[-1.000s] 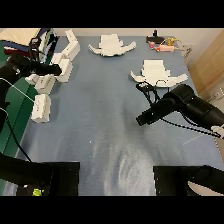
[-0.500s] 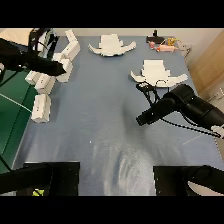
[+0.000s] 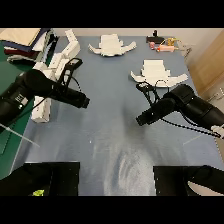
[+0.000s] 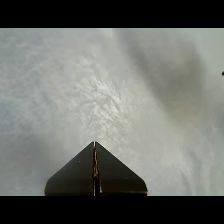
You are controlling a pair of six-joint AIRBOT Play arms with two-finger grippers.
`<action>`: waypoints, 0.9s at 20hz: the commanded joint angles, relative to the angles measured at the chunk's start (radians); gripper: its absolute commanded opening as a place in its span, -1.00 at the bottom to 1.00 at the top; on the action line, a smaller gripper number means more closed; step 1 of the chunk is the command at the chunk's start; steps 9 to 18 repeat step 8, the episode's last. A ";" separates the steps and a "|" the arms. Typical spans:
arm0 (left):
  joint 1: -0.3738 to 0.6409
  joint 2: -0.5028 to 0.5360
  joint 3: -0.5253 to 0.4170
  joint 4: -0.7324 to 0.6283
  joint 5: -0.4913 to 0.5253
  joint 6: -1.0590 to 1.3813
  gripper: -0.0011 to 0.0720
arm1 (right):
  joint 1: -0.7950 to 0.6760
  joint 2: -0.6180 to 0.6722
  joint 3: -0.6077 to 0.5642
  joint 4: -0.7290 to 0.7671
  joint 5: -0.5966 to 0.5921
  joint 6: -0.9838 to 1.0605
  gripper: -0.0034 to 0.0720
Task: Fold the box.
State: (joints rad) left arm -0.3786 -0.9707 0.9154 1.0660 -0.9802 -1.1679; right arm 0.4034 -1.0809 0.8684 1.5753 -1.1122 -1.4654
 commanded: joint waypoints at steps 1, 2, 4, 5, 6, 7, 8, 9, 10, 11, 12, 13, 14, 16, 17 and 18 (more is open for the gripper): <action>-0.086 0.033 -0.076 0.019 0.042 -0.037 -0.93 | -0.001 0.000 0.001 0.000 0.000 0.000 -0.90; -0.091 0.033 -0.076 0.018 0.034 -0.037 -0.93 | -0.001 0.000 0.001 0.000 0.000 0.000 -0.90; -0.093 0.033 -0.076 0.012 0.035 -0.037 -0.93 | -0.001 0.000 0.001 0.000 0.000 0.000 -0.90; -0.093 0.033 -0.076 0.012 0.035 -0.037 -0.93 | -0.001 0.000 0.001 0.000 0.000 0.000 -0.90; -0.093 0.033 -0.076 0.011 0.035 -0.037 -0.93 | -0.001 0.000 0.001 0.000 0.000 0.000 -0.90; -0.093 0.033 -0.076 0.012 0.035 -0.037 -0.93 | -0.001 0.000 0.001 0.000 0.000 0.000 -0.90; -0.094 0.033 -0.076 0.012 0.035 -0.037 -0.93 | -0.001 0.000 0.001 0.000 0.000 0.000 -0.90; -0.094 0.033 -0.076 0.012 0.035 -0.037 -0.93 | -0.001 0.000 0.001 0.000 0.000 0.000 -0.90; -0.094 0.033 -0.076 0.012 0.035 -0.037 -0.93 | -0.001 0.000 0.001 0.000 0.000 0.000 -0.90; -0.094 0.033 -0.076 0.012 0.035 -0.037 -0.93 | -0.001 0.000 0.001 0.000 0.000 0.000 -0.90; -0.094 0.033 -0.076 0.012 0.035 -0.037 -0.93 | -0.001 0.000 0.001 0.000 0.000 0.000 -0.90; -0.094 0.033 -0.076 0.012 0.035 -0.037 -0.93 | -0.001 0.000 0.001 0.000 0.000 0.000 -0.90; -0.094 0.033 -0.076 0.012 0.035 -0.037 -0.93 | -0.001 0.000 0.001 0.000 0.000 0.000 -0.90; -0.094 0.033 -0.076 0.012 0.035 -0.037 -0.93 | -0.001 0.000 0.001 0.000 0.000 0.000 -0.90; -0.094 0.033 -0.076 0.012 0.035 -0.037 -0.93 | -0.001 0.000 0.001 0.000 0.000 0.000 -0.90; -0.094 0.033 -0.076 0.012 0.035 -0.037 -0.93 | -0.001 0.000 0.001 0.000 0.000 0.000 -0.90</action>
